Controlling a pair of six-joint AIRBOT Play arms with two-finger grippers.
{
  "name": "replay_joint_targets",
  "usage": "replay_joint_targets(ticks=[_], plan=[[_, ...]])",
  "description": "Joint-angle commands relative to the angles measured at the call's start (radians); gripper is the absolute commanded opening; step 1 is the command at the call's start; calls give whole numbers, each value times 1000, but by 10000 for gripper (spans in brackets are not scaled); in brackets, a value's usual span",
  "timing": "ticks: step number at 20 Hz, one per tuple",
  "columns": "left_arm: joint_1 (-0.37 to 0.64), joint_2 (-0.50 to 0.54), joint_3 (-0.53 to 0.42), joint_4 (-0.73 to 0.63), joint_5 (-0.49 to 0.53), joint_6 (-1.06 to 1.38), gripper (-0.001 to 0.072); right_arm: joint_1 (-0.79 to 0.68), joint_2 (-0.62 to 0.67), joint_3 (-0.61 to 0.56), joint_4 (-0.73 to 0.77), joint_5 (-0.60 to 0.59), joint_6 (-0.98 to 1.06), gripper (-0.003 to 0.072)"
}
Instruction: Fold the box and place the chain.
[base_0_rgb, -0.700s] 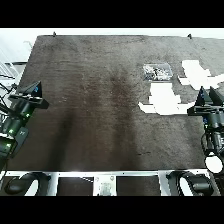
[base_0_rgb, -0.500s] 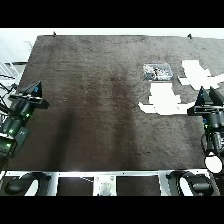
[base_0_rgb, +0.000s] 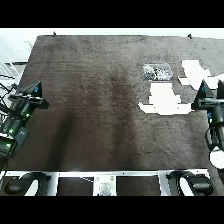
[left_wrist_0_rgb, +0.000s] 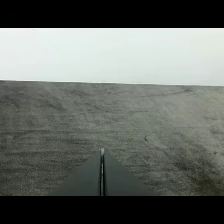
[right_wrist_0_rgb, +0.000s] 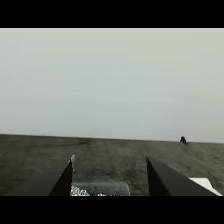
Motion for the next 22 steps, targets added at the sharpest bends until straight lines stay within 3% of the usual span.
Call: replay_joint_targets(ticks=[1,4,8,12,14,15,17,22], plan=[[0,0,0,0,0,0,19,-43,-162,135,29,158,49,537],[0,0,0,0,0,0,19,-158,-366,315,28,417,52,538],[0,0,0,0,0,0,19,-323,-564,546,48,756,-92,539],[0,0,0,0,0,0,19,-494,-723,748,267,1024,-304,566],[0,0,0,0,0,0,19,-571,-821,834,306,1130,-373,612],[0,0,0,0,0,0,19,-600,-875,876,314,1189,-431,708],[0,0,0,0,0,0,19,-647,-978,954,372,1313,-534,720],[0,0,0,0,0,0,19,-693,-1264,1138,428,1479,-631,720]])
